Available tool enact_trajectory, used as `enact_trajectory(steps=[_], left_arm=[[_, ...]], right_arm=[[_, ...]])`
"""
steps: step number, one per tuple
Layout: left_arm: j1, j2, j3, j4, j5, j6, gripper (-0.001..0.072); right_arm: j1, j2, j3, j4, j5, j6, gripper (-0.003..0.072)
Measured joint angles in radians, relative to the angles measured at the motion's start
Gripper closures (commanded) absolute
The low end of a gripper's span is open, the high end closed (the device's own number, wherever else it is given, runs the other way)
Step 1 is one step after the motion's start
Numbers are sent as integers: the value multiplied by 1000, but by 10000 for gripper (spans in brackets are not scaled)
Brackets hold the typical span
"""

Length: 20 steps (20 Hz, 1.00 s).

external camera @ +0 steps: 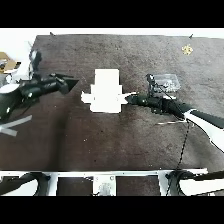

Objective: Fold the box and place the chain.

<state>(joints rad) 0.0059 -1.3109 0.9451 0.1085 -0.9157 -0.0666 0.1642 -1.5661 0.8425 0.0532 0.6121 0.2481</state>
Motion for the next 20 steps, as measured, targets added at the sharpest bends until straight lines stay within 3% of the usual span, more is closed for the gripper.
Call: enact_trajectory(steps=[4,9,15,20], left_arm=[[-3,-286,343,205,-164,-224,279],[-48,-532,640,362,-303,-320,279],[-102,-714,868,485,-370,-363,279],[-112,-806,975,524,-403,-407,280]], right_arm=[[13,0,-22,105,-21,-156,689],[19,0,-55,258,-16,-320,689],[21,0,-64,300,18,-393,688],[21,0,-64,307,26,-406,688]])
